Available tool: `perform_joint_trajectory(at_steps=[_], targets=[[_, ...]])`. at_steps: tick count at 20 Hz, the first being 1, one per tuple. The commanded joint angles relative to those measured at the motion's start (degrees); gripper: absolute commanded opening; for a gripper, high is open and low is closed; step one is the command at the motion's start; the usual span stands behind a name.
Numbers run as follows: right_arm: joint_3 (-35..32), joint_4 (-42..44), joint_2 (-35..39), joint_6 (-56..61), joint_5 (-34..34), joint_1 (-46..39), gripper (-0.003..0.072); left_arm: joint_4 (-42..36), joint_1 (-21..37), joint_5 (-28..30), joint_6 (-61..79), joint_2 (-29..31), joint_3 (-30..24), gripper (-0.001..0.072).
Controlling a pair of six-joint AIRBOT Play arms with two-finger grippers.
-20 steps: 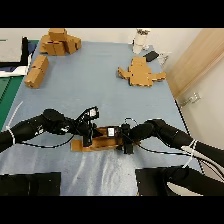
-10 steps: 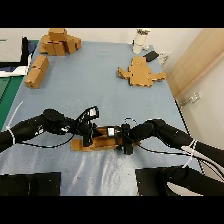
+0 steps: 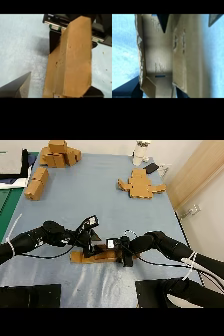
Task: Fold the box.
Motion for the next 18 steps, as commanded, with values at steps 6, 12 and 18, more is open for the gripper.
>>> perform_joint_trajectory(at_steps=[6, 12, 18], targets=[[0.0, -0.2, 0.0, 0.0, 0.2, 0.0, 0.0489, 26.5, 2.3, -9.0, -35.9, 12.7, 0.0, 0.0608], [0.0, -0.2, 0.0, 0.0, 0.2, 0.0, 0.0489, 25.7, -1.7, -27.1, -67.4, 15.7, -1.0, 0.0011], [0.0, -0.2, 0.0, 0.0, 0.2, 0.0, 0.0489, 9.0, -7.4, 1.8, -71.3, 13.0, -1.6, 0.0011]])
